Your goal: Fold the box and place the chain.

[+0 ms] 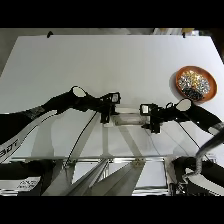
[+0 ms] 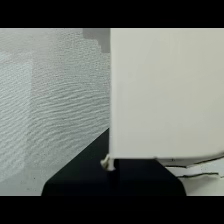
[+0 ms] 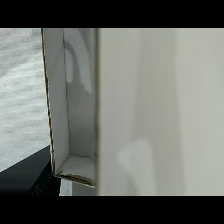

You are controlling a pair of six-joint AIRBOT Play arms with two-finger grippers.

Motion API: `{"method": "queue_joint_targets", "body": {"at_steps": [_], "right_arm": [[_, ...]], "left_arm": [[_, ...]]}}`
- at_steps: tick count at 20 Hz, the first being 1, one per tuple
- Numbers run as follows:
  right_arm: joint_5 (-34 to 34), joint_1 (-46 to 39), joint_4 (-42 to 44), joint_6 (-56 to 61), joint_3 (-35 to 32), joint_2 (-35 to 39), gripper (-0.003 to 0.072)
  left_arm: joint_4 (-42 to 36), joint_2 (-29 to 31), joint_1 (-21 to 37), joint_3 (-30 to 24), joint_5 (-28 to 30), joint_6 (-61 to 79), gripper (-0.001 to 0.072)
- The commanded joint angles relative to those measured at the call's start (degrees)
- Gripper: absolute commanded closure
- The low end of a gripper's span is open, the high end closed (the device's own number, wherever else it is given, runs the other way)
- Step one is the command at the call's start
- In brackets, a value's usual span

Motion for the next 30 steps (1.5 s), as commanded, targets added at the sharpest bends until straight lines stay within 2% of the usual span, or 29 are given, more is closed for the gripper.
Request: {"method": "queue_joint_targets", "body": {"at_steps": [1,3,6,10,16,21,22,23,26,30], "right_arm": [[-0.02,0.07,0.0,0.02,0.0,-0.04,0.0277],[-0.11,-1.11,1.53,0.2,0.0,-0.04,0.001],[0.44,-4.7,6.86,-0.04,0.04,-0.04,-0.0003],[0.72,-4.76,7.34,-5.44,0.02,-0.09,-0.0005],[1.29,-2.97,4.9,-6.43,0.02,-3.63,-0.0002],[1.03,-2.97,3.78,-6.43,0.0,-3.74,0.0066],[1.05,-2.97,3.34,-6.38,0.0,-3.74,0.016],[1.05,-2.97,3.13,-6.23,0.0,-3.74,0.0222],[1.03,-2.99,3.08,-6.23,0.0,-3.74,0.0286],[0.92,-2.97,1.88,-6.16,0.0,-3.74,0.0325]], "left_arm": [[0.0,-0.02,-0.04,-0.02,0.02,0.02,0.0695],[0.0,-0.02,-0.04,-0.02,0.02,0.02,0.0695],[0.0,-0.02,-0.04,-0.02,0.02,0.02,0.0695],[0.0,-0.02,-0.04,-0.02,0.02,0.02,0.0695],[0.0,-0.02,-0.04,-0.02,0.02,0.02,0.0695],[0.0,-0.02,-0.04,-0.02,0.02,0.02,0.0695],[0.0,-0.02,-0.04,-0.02,0.02,0.02,0.0695],[0.0,-0.02,-0.04,-0.02,0.02,0.02,0.0695],[0.0,-0.02,-0.04,-0.02,0.02,0.02,0.0695],[0.0,-0.02,-0.04,-0.02,0.02,0.02,0.0695]]}}
